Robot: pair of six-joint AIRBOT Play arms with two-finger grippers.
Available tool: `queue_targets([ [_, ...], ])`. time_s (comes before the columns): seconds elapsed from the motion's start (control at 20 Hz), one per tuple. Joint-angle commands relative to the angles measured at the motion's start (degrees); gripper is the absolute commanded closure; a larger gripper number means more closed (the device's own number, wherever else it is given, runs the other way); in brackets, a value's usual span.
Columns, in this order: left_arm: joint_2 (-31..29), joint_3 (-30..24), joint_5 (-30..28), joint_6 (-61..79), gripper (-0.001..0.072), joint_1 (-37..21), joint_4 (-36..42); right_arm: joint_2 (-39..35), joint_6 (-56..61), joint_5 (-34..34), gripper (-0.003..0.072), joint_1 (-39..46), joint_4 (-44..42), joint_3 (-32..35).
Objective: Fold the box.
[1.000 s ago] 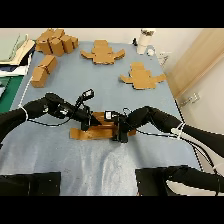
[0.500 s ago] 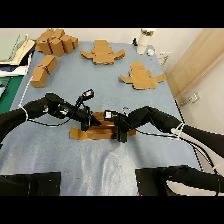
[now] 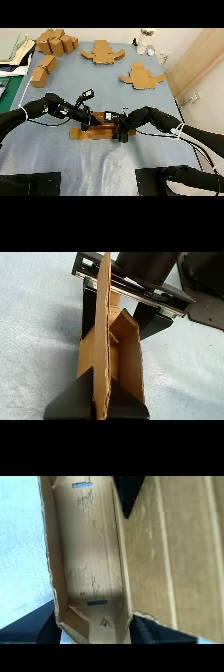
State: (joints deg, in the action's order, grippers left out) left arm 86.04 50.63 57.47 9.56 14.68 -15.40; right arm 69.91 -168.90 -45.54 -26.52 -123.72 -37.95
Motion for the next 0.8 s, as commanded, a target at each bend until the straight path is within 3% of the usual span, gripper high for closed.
queue_targets([
  [0.0,0.0,0.0,0.0,0.0,0.0697,0.0,0.1,0.0,0.0,0.0,0.0170,0.0,0.1,0.0],
  [0.75,0.0,0.0,0.0,0.0,0.0697,0.0,0.2,1.1,0.0,0.0,0.0170,0.0,-0.1,0.0],
])
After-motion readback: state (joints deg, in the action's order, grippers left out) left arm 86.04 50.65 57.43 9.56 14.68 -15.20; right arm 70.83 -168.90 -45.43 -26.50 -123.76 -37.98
